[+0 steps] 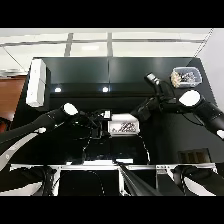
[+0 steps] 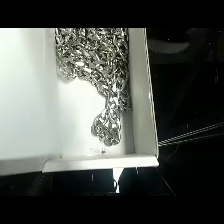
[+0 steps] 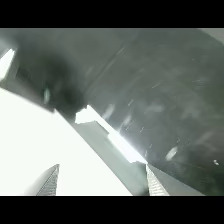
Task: Fold the box and place the chain.
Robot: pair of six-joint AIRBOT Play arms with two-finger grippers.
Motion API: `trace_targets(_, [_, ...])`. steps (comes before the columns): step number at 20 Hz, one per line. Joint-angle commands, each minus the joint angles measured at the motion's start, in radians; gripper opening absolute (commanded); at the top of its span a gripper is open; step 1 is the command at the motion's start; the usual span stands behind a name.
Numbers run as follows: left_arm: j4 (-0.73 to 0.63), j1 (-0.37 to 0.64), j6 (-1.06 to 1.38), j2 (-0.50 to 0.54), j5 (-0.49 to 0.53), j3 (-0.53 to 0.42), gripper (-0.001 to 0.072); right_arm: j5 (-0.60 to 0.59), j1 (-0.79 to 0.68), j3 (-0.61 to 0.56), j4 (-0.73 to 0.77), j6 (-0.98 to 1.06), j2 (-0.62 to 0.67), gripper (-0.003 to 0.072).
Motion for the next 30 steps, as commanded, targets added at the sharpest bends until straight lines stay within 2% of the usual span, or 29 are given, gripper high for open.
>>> trace_targets(1, [0.0, -0.001, 0.0, 0.0, 0.001, 0.0, 0.0347, 0.164, 0.017, 0.011, -0.129, -0.286, -0.009, 0.0624])
trace_targets(7, [0.001, -0.001, 0.0, 0.0, 0.0, 0.0, 0.0347, 0.144, 0.058, 0.011, -0.117, -0.392, -0.011, 0.0623])
trace_targets(14, [0.001, -0.001, 0.0, 0.0, 0.0, 0.0, 0.0347, 0.139, 0.115, 0.011, -0.126, -0.394, -0.011, 0.0623])
trace_targets(27, [0.001, -0.001, 0.0, 0.0, 0.0, 0.0, 0.0347, 0.101, 0.114, 0.012, -0.146, -0.382, -0.011, 0.0618])
trace_targets(28, [0.001, -0.001, 0.0, 0.0, 0.0, 0.0, 0.0347, 0.099, 0.114, 0.013, -0.146, -0.37, -0.011, 0.0497])
trace_targets(29, [0.001, -0.001, 0.0, 0.0, -0.001, 0.0, 0.0347, 0.098, 0.114, 0.014, -0.146, -0.346, -0.011, 0.0461])
trace_targets(30, [0.001, -0.001, 0.0, 0.0, -0.001, 0.0, 0.0347, 0.095, 0.114, 0.014, -0.146, -0.334, -0.011, 0.046])
